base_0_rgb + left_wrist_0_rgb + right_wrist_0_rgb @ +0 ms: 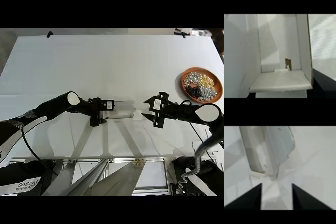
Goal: Fold the box and place the chain.
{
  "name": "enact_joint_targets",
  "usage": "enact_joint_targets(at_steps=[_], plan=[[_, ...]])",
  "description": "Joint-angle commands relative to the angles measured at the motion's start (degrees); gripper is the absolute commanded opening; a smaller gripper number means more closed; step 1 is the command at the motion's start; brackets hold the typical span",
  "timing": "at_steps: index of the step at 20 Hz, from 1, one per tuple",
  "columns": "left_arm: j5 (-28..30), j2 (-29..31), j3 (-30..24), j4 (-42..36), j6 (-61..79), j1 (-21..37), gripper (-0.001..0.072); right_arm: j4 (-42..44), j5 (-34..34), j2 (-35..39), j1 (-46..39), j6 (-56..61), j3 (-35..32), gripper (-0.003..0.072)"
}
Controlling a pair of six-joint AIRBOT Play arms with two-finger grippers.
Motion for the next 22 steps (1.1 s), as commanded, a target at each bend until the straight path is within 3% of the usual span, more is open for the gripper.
enact_joint_targets(at_steps=[1,2,5,6,7,8,10,13,19,22], plan=[[1.1,0.0,0.0,0.8,-0.3,-0.3,0.0273,7.0,5.3,-0.1,0.0,-4.3,0.0,0.0115],[1.1,0.0,0.0,0.5,-0.3,-0.3,0.0273,9.9,5.7,-0.1,0.0,-7.6,0.0,0.0010],[0.7,0.0,0.0,-2.5,-0.8,-0.2,0.0283,16.0,2.7,-0.7,0.0,-10.4,0.0,0.0008],[0.7,0.0,0.0,-3.4,-1.0,0.0,0.0373,16.0,2.6,-1.0,0.0,-10.4,0.0,0.0008],[0.8,0.0,0.0,-3.6,-2.0,0.2,0.0519,15.9,2.6,-1.4,0.0,-10.4,0.0,0.0008],[0.8,0.0,0.0,-3.7,-3.1,0.4,0.0593,15.9,2.8,-1.7,0.0,-10.4,0.0,0.0008],[0.1,0.0,0.0,-3.8,-3.9,1.2,0.0650,15.8,2.8,-2.1,0.0,-10.5,0.0,0.0008],[-2.6,0.3,0.0,-5.8,-3.8,3.1,0.0696,15.5,2.7,-2.2,0.0,-10.6,0.0,0.0008],[-6.3,0.2,-0.1,-8.6,-1.5,5.9,0.0696,15.3,2.5,-2.2,0.0,-12.1,0.0,0.0008],[-6.4,-0.7,-0.1,-16.1,5.0,5.9,0.0696,15.3,2.4,-2.2,0.0,-12.0,0.0,0.0008]])
